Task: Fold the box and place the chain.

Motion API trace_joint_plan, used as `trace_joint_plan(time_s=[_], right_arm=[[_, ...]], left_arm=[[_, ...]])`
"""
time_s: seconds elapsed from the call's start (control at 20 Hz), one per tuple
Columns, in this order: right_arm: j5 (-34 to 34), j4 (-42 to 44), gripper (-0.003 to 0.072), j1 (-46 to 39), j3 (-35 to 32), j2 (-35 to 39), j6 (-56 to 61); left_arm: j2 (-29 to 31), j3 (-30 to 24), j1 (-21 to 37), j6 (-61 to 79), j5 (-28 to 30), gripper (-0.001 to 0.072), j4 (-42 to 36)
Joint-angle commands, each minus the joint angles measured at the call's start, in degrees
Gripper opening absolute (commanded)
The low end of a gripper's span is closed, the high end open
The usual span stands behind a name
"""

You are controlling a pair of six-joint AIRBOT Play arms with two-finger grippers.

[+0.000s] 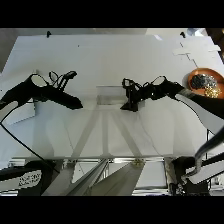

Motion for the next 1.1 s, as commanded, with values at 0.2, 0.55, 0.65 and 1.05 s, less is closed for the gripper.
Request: trace_joint_plan(time_s=[0.2,0.55,0.65,1.05], right_arm=[[0.02,0.0,0.0378,0.02,-0.02,-0.04,0.0],[0.04,0.02,0.0378,0.02,-0.02,-0.04,0.0],[0.04,0.02,0.0378,0.02,-0.02,-0.04,0.0],[0.04,0.02,0.0378,0.02,-0.02,-0.04,0.0]], left_arm=[[0.11,-0.02,5.81,-1.86,-0.37,-0.0001,2.05],[0.07,-0.02,5.86,-6.47,5.03,-0.0001,4.72],[0.02,-0.02,5.35,-6.47,5.14,-0.0001,4.96],[-2.23,0.0,0.5,-6.23,5.35,-0.0001,0.15]])
